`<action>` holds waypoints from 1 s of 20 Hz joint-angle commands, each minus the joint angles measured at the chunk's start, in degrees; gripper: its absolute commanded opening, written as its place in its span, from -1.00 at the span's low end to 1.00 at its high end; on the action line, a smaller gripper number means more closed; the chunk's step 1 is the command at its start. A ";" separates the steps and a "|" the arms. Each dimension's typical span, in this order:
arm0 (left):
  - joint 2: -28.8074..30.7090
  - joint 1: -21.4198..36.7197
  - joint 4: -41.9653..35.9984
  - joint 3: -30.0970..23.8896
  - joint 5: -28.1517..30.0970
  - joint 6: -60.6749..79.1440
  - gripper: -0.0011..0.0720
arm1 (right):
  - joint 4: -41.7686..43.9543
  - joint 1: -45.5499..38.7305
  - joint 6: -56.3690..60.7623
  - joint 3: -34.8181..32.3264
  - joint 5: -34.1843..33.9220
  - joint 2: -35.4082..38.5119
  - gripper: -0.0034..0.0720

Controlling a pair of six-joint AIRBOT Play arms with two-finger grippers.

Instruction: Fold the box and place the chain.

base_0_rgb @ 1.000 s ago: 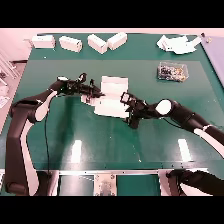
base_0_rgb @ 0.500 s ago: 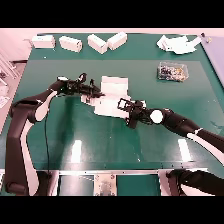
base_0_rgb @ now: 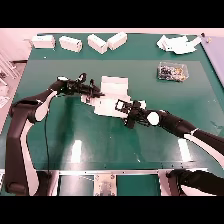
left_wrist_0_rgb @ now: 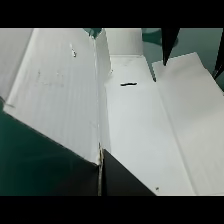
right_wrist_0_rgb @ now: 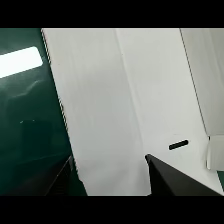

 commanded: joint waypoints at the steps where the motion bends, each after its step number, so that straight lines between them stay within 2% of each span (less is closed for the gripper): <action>1: 0.04 -0.02 0.02 0.04 0.00 -0.02 -0.91 | -0.02 0.04 0.13 0.00 0.09 1.70 0.56; 5: 0.04 -0.02 0.02 0.04 0.00 -0.02 -0.91 | -0.04 0.04 -0.28 0.00 4.33 2.49 0.56; 10: 0.04 -0.02 0.02 0.04 0.00 -0.02 -0.91 | -0.04 0.02 -0.31 0.00 4.42 2.05 0.56; 15: 0.04 -0.02 0.02 0.04 -0.04 -0.02 -0.91 | -0.04 0.04 -0.48 0.02 0.59 -0.92 0.56; 20: 0.04 -0.02 0.02 0.04 -0.11 -0.11 -0.91 | -0.66 -0.61 -0.48 0.13 -5.16 -0.81 0.56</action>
